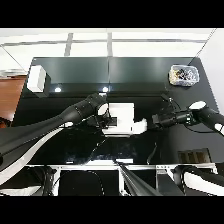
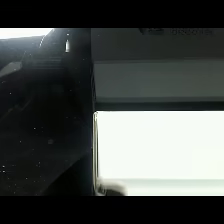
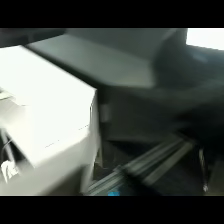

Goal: Fold the box and place the chain.

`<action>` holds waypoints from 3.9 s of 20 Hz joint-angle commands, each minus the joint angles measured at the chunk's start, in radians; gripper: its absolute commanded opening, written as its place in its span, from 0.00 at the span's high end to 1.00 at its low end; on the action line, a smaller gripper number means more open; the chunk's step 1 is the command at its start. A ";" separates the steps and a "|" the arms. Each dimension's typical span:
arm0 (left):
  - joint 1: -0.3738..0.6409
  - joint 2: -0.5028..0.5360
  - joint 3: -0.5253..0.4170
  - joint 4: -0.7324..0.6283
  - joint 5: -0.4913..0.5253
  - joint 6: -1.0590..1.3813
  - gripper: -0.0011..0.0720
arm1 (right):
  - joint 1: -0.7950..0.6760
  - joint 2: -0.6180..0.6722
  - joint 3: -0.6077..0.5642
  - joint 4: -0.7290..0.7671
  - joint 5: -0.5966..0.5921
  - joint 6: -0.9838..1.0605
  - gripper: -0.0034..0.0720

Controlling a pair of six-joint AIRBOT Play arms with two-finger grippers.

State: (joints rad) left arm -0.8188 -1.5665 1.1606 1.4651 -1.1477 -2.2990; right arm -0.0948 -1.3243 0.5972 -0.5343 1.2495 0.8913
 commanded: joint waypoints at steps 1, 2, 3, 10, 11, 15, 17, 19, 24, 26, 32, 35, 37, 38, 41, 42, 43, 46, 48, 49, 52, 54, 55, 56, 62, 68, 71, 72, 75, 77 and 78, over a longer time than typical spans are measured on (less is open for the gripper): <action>0.000 0.000 0.000 0.000 0.008 0.000 0.94 | 0.024 -0.006 0.044 0.053 0.088 -0.020 0.34; 0.000 0.000 0.000 0.000 0.015 0.000 0.94 | 0.024 -0.006 0.044 0.080 0.104 -0.021 0.35; 0.000 0.000 0.000 0.000 0.019 0.000 0.94 | 0.029 -0.006 0.044 0.107 0.121 -0.039 0.35; 0.000 0.000 0.000 0.000 0.021 0.000 0.94 | 0.151 -0.006 0.076 0.079 0.025 -0.006 0.31; 0.000 0.000 0.000 -0.001 0.021 0.000 0.94 | 0.166 -0.006 0.090 0.073 0.018 0.010 0.31; 0.000 0.000 0.000 0.000 0.021 0.000 0.94 | 0.244 -0.006 0.176 -0.090 -0.010 0.153 0.54; 0.000 0.000 0.000 -0.001 0.021 0.000 0.94 | 0.280 -0.006 0.209 -0.149 -0.032 0.234 0.54; 0.000 0.000 0.000 0.000 0.021 0.000 0.94 | 0.324 -0.006 0.236 -0.208 -0.074 0.322 0.54; 0.000 0.000 0.000 -0.001 0.014 0.000 0.94 | 0.458 -0.006 0.285 -0.350 -0.147 0.528 0.54; 0.000 0.000 0.000 -0.001 0.013 0.000 0.94 | 0.513 -0.006 0.307 -0.422 -0.166 0.606 0.54; 0.000 0.000 0.000 -0.003 0.014 0.000 0.94 | 0.637 -0.007 0.325 -0.640 -0.209 0.921 0.54; 0.000 0.000 0.000 -0.004 0.014 0.000 0.94 | 0.703 -0.007 0.325 -0.780 -0.238 1.061 0.55; 0.000 0.000 0.000 -0.004 0.014 0.000 0.94 | 0.734 -0.007 0.325 -0.849 -0.237 1.154 0.55; 0.000 0.000 0.000 -0.003 0.015 0.000 0.94 | 0.747 -0.007 0.325 -0.876 -0.234 1.197 0.55; 0.000 0.000 0.000 -0.004 0.015 0.000 0.94 | 0.777 -0.015 0.325 -0.906 -0.227 1.246 0.55; 0.000 0.000 0.000 -0.003 0.015 0.000 0.94 | 0.780 -0.017 0.325 -0.903 -0.226 1.249 0.55; 0.000 0.000 0.000 -0.003 0.015 0.000 0.94 | 0.782 -0.019 0.326 -0.904 -0.225 1.253 0.55; 0.000 0.000 0.000 -0.003 0.014 0.000 0.94 | 0.783 -0.039 0.352 -0.909 -0.202 1.266 0.56; 0.000 0.000 0.000 -0.004 0.014 0.000 0.94 | 0.789 -0.064 0.384 -0.931 -0.158 1.269 0.56; 0.000 0.000 0.000 -0.004 0.014 0.000 0.94 | 0.791 -0.072 0.395 -0.946 -0.146 1.281 0.58; 0.000 0.000 0.000 -0.004 0.015 0.000 0.94 | 0.793 -0.083 0.399 -0.948 -0.123 1.306 0.63; 0.000 0.000 0.000 -0.004 0.018 0.000 0.94 | 0.795 -0.092 0.399 -0.941 -0.102 1.309 0.63; 0.000 0.000 0.000 -0.004 0.018 0.000 0.94 | 0.795 -0.094 0.399 -0.939 -0.106 1.313 0.75; 0.000 0.000 0.000 -0.004 0.018 0.000 0.94 | 0.795 -0.094 0.399 -0.935 -0.113 1.314 0.93; 0.000 0.000 0.000 -0.004 0.018 0.000 0.94 | 0.795 -0.094 0.399 -0.914 -0.120 1.311 0.90; 0.000 0.000 0.000 -0.004 0.018 0.000 0.94 | 0.795 -0.094 0.399 -0.906 -0.120 1.300 0.67; 0.000 0.000 0.000 -0.004 0.018 0.000 0.94 | 0.795 -0.097 0.399 -0.906 -0.123 1.300 0.67; 0.000 0.000 0.000 -0.004 0.018 0.000 0.94 | 0.795 -0.100 0.399 -0.906 -0.127 1.300 0.67; 0.000 0.000 0.000 -0.004 0.018 0.000 0.94 | 0.795 -0.110 0.399 -0.906 -0.129 1.300 0.67; 0.000 0.000 0.000 -0.004 0.018 0.000 0.94 | 0.795 -0.111 0.399 -0.908 -0.133 1.300 0.71; 0.000 0.000 0.000 -0.004 0.018 0.000 0.94 | 0.795 -0.111 0.399 -0.908 -0.133 1.300 0.87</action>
State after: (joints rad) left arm -0.8188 -1.5665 1.1606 1.4612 -1.1286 -2.2997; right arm 0.6991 -1.4315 0.9955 -1.4376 1.1183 2.1906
